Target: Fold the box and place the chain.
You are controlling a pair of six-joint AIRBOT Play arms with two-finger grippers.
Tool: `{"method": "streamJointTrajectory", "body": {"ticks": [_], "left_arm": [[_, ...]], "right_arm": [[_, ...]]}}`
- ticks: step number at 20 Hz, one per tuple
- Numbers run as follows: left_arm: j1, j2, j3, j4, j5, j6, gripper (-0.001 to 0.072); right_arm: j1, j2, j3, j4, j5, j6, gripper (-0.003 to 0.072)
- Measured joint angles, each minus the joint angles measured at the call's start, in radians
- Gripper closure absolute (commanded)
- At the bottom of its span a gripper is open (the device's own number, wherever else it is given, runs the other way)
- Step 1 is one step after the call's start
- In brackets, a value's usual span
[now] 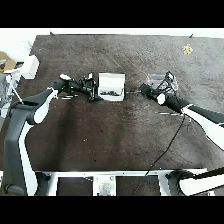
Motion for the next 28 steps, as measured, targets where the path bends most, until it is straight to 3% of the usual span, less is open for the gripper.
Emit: {"method": "streamJointTrajectory", "body": {"ticks": [1,3,4,9,19,23,28], "left_arm": [[0.0,0.0,0.0,0.0,0.0,0.0,0.0547],[0.0,0.0,0.0,0.0,0.0,0.0,0.0547],[0.0,0.0,0.0,0.0,0.0,0.0,0.0547],[0.0,0.0,0.0,0.0,0.0,0.0,0.0547],[0.0,0.0,0.0,0.0,0.0,0.0,0.0547],[0.0,0.0,0.0,0.0,0.0,0.0,0.0547],[0.0,0.0,0.0,0.0,0.0,0.0,0.0547]], "right_arm": [[0.001,-0.004,0.003,0.003,-0.003,0.0,0.0555],[0.002,-0.01,0.007,0.009,-0.024,0.0,0.0608],[0.002,-0.013,0.008,0.013,-0.029,0.001,0.0679],[0.022,0.045,0.01,0.04,0.004,-0.02,0.068],[0.221,0.433,0.011,-0.004,0.033,-0.149,0.068],[0.308,0.461,0.017,-0.015,-0.024,-0.156,0.068],[0.38,0.378,0.019,0.0,-0.109,-0.156,0.068]]}}
